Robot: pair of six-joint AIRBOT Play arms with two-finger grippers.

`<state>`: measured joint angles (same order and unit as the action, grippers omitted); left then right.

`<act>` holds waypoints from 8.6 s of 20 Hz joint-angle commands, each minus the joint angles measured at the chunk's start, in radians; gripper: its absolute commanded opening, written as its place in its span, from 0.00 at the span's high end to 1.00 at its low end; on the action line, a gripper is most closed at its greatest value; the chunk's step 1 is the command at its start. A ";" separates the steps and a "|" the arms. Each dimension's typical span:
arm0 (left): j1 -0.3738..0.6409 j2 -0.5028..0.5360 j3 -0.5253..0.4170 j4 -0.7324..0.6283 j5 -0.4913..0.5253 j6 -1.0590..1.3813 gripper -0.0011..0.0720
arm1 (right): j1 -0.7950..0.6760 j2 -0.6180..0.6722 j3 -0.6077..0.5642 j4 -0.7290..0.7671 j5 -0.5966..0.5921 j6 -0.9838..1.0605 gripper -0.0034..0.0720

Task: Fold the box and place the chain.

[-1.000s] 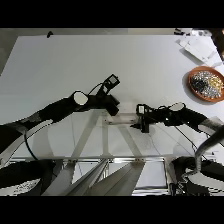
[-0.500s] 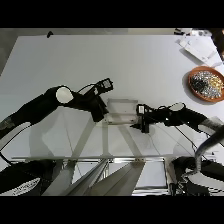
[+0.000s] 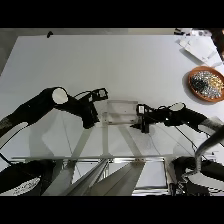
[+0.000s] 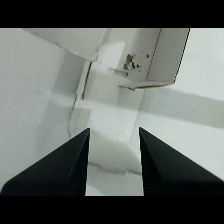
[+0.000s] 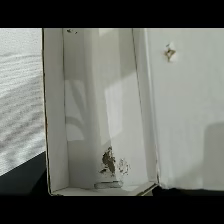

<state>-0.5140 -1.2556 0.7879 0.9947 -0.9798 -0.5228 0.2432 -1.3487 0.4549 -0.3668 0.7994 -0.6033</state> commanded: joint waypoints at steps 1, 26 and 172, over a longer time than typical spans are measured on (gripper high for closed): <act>-0.003 -0.012 -0.071 -0.048 0.071 0.138 0.51 | 0.001 0.000 0.000 0.000 0.000 0.000 0.53; -0.031 -0.072 -0.095 -0.176 0.251 0.658 0.44 | 0.001 0.000 0.000 0.000 0.000 0.000 0.53; 0.000 -0.069 -0.061 -0.426 0.198 -0.467 0.31 | 0.001 0.000 0.000 0.000 0.000 0.000 0.53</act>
<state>-0.4797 -1.3239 0.7048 0.5091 -0.8272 -0.9180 0.2436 -1.3483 0.4549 -0.3664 0.7998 -0.6033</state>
